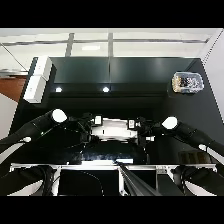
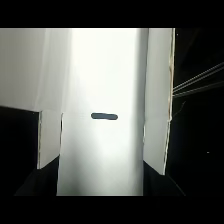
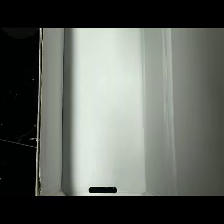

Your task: Fold the box and place the chain.

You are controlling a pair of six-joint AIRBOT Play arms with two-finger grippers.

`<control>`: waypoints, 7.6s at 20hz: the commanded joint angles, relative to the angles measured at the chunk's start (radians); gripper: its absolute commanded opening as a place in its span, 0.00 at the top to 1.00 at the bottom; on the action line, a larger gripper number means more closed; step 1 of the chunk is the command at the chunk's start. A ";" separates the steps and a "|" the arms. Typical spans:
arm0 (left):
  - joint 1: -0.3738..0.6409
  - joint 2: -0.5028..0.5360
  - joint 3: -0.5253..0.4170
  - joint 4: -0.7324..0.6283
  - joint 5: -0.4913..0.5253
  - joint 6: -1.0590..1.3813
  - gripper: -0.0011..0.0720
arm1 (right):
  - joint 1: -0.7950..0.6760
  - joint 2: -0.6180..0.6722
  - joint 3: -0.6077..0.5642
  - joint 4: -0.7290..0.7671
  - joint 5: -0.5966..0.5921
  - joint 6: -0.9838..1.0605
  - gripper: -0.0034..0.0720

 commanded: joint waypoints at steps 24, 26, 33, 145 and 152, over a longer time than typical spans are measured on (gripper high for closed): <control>0.001 0.006 0.015 -0.044 -0.017 -0.008 0.33 | 0.001 -0.001 0.000 0.000 0.000 0.005 0.25; 0.001 0.009 0.015 -0.044 -0.020 -0.008 0.33 | 0.001 -0.001 0.000 0.000 0.000 0.005 0.25; -0.002 0.038 0.010 -0.097 -0.020 -0.011 0.67 | 0.001 -0.001 0.000 0.000 0.000 0.005 0.25; -0.201 0.153 0.040 0.394 0.035 -1.870 0.02 | 0.001 -0.001 0.000 0.000 -0.003 0.015 0.25; -0.288 0.151 0.053 0.577 0.096 -2.078 0.02 | 0.001 -0.001 0.000 0.000 -0.004 0.015 0.25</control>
